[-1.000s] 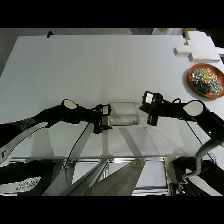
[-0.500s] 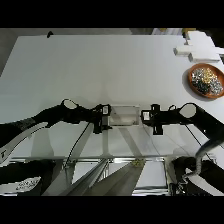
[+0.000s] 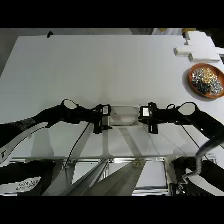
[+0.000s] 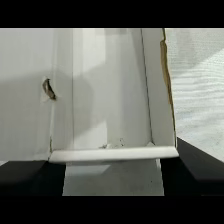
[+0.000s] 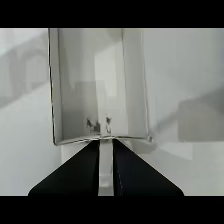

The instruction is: Fold the box and place the chain.

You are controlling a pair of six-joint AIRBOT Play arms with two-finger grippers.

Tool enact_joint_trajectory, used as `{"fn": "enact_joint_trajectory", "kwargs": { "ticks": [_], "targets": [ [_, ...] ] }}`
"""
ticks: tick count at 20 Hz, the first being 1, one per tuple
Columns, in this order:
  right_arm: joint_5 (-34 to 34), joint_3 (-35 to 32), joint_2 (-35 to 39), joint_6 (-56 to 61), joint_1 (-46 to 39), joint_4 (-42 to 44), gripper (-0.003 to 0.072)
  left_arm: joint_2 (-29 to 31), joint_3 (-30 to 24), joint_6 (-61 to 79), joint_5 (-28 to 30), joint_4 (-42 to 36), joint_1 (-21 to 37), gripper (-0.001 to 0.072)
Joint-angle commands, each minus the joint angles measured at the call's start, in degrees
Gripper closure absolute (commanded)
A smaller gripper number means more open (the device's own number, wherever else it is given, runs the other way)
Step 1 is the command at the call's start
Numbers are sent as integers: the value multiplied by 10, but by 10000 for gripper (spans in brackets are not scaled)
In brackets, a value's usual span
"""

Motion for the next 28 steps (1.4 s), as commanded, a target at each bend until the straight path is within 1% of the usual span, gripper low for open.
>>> {"fn": "enact_joint_trajectory", "kwargs": {
  "ticks": [1, 3, 4, 5, 6, 8, 9, 10, 11, 12, 13, 15, 16, 18, 20, 21, 23, 24, 25, 26, 28],
  "targets": [
    [13, 0, -8, -18, 18, 45, 605, 0, 0, 0, 0, 0, 0, 574],
    [0, -2, -8, -18, 27, 46, 591, 0, 0, 0, 0, 0, 0, 574],
    [-14, -6, -8, -18, 27, 49, 539, 0, 0, 0, 0, 0, 0, 574],
    [-32, -12, -8, -17, 27, 49, 453, 0, 0, 0, 0, 0, 0, 574],
    [-52, -19, -8, -15, 27, 49, 351, 0, 0, 0, 0, 0, 0, 574],
    [-71, -32, -8, -15, 26, 49, 231, 0, 0, 0, 0, 0, 0, 574],
    [-71, -35, -8, -15, 23, 49, 216, 0, 0, 0, 0, 0, 0, 574],
    [-71, -37, -6, -1, 19, 49, 216, 0, 0, 0, 0, 0, 0, 574],
    [-71, -37, 1, 17, 14, 47, 219, 0, 0, 0, 0, 0, 0, 574],
    [-70, -37, 16, 38, 9, 46, 255, 0, 0, 0, 0, 0, 0, 574],
    [-71, -37, 37, 62, 4, 46, 340, 0, 0, 0, 0, 0, 0, 574],
    [-70, -37, 93, 101, -12, 44, 584, 0, 0, 0, 0, 0, 0, 574],
    [-67, -37, 124, 122, -22, 44, 669, 0, 0, 0, 0, 0, 0, 574],
    [-67, -37, 177, 207, -54, 44, 667, 0, 0, 0, 0, 0, 0, 574],
    [-82, -37, 204, 365, -107, 28, 667, 0, 0, 0, 0, 0, 0, 574],
    [-91, -37, 204, 453, -134, 0, 667, 0, 0, 0, 0, 0, 0, 574],
    [-95, -37, 189, 642, -174, -95, 668, 0, 0, 0, 0, 0, 0, 574],
    [-80, -37, 174, 724, -185, -142, 668, 0, 0, 0, 0, 0, 0, 574],
    [-59, -37, 157, 772, -190, -172, 668, 0, 0, 0, 0, 0, 0, 574],
    [-38, -37, 136, 795, -190, -185, 667, 0, 0, 0, 0, 0, 0, 574],
    [-6, -37, 95, 809, -190, -163, 667, 0, 0, 0, 0, 0, 0, 574]
  ]
}}
